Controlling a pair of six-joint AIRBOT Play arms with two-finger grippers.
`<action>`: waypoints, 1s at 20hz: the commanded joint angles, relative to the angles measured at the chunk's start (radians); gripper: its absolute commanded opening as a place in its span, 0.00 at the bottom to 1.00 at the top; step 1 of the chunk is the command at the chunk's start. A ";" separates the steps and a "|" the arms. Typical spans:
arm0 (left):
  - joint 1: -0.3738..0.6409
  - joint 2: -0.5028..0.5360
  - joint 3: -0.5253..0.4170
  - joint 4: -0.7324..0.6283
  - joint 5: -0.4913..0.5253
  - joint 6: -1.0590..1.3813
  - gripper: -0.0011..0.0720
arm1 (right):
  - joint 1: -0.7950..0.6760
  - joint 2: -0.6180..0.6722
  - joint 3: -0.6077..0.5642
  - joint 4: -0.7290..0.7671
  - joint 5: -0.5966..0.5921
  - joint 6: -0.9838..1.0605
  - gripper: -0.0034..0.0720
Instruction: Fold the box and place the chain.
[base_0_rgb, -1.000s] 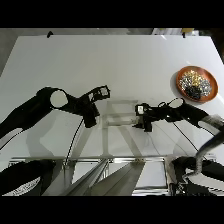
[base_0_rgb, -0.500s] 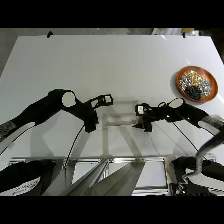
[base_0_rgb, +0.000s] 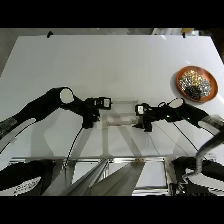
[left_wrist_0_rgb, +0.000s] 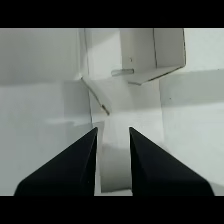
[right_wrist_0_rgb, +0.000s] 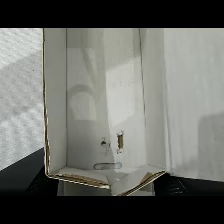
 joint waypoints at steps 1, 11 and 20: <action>-0.016 -0.027 -0.001 -0.031 0.042 0.096 0.33 | -0.001 0.001 0.000 0.000 0.000 0.000 0.57; -0.082 -0.047 -0.001 -0.083 0.050 0.117 0.29 | -0.001 0.001 0.000 0.000 0.000 0.000 0.57; -0.126 -0.055 -0.001 -0.161 0.137 0.113 0.08 | -0.001 0.001 0.000 0.000 0.000 0.000 0.57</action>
